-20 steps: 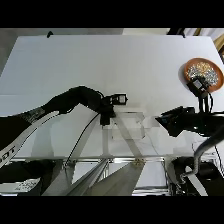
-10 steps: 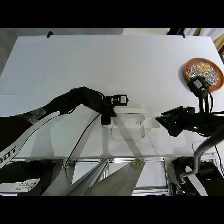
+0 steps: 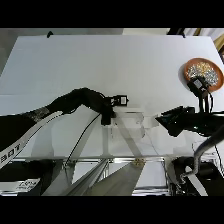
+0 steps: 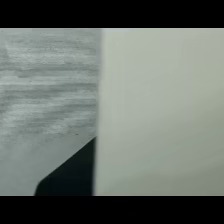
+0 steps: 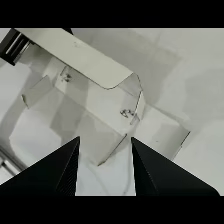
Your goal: Fold the box and place the chain.
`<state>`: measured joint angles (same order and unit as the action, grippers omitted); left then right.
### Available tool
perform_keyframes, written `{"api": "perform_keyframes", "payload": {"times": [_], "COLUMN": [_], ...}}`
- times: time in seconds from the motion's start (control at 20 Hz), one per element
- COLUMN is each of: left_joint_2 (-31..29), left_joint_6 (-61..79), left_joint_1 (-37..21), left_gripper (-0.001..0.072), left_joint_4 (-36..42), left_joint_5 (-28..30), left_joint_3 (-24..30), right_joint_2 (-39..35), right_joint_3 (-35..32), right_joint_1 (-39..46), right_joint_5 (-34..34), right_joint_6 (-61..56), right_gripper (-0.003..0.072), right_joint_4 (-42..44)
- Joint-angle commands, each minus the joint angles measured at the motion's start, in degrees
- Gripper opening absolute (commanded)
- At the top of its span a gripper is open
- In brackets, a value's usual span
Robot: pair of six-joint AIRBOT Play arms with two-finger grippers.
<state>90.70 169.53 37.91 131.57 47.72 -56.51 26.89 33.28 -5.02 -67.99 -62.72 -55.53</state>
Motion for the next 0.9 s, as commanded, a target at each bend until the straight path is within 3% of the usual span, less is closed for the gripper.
{"api": "perform_keyframes", "payload": {"times": [0.0,0.05,0.35,0.4,0.55,0.85], "left_joint_2": [0.11,0.11,-1.81,-2.01,-2.08,-1.92], "left_joint_6": [-0.02,0.00,0.00,-0.02,0.00,-0.02], "left_joint_1": [0.00,0.00,-0.09,-0.09,-0.09,0.00], "left_gripper": [0.0220,0.0288,0.0269,0.0253,0.0009,0.0007], "left_joint_4": [0.22,0.26,1.92,1.90,1.90,1.88], "left_joint_5": [0.28,0.26,-0.57,-0.74,-0.87,-2.60], "left_joint_3": [-0.04,-0.04,-0.04,-0.04,-0.04,-0.04], "right_joint_2": [-0.04,-0.04,-0.04,-0.04,-0.04,-0.04], "right_joint_3": [-0.02,-0.02,-0.02,-0.02,-0.02,-0.02], "right_joint_1": [-0.02,-0.02,-0.02,-0.02,-0.02,-0.02], "right_joint_5": [-0.02,-0.02,0.00,-0.02,-0.02,0.00], "right_joint_6": [-0.02,-0.02,-0.02,0.00,-0.02,-0.02], "right_gripper": [0.0356,0.0356,0.0356,0.0356,0.0356,0.0356], "right_joint_4": [0.02,0.02,0.02,0.02,0.02,0.00]}}
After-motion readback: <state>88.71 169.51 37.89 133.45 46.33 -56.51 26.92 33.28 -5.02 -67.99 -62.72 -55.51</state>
